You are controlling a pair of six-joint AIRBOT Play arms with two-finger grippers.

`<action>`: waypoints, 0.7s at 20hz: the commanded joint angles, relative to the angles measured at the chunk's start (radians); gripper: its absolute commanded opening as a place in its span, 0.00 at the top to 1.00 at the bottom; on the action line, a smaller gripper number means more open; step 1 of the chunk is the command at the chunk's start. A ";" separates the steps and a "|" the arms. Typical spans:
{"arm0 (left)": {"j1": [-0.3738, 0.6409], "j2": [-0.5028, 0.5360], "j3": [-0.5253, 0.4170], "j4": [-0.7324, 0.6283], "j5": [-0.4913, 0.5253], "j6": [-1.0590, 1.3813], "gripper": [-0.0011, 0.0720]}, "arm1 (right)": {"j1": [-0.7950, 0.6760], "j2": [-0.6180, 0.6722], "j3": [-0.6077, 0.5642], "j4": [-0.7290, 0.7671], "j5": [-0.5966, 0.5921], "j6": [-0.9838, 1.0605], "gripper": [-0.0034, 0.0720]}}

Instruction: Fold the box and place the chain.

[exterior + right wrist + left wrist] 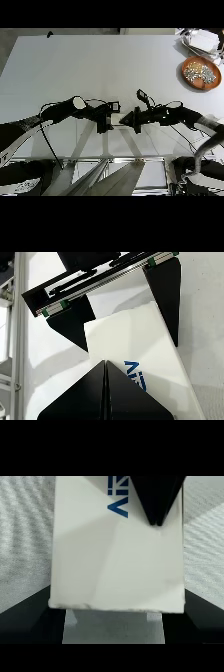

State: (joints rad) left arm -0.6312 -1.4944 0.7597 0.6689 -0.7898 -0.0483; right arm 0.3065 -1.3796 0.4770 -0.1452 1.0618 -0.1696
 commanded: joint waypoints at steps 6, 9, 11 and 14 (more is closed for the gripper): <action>0.000 0.000 0.001 -0.003 0.000 -0.004 0.55 | 0.013 -0.005 -0.016 -0.014 -0.147 0.034 0.94; 0.000 0.000 0.001 -0.003 0.000 -0.004 0.55 | 0.044 -0.005 -0.016 -0.023 -0.192 0.042 0.94; 0.000 0.000 0.001 -0.003 0.000 -0.004 0.55 | 0.050 -0.005 -0.016 -0.018 -0.185 0.041 0.94; 0.000 0.000 0.001 -0.003 0.000 -0.004 0.55 | 0.050 0.005 -0.016 -0.003 -0.176 0.041 0.94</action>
State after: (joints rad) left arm -0.6312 -1.4944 0.7597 0.6659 -0.7898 -0.0521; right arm 0.3500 -1.3808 0.4618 -0.1543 0.9493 -0.1314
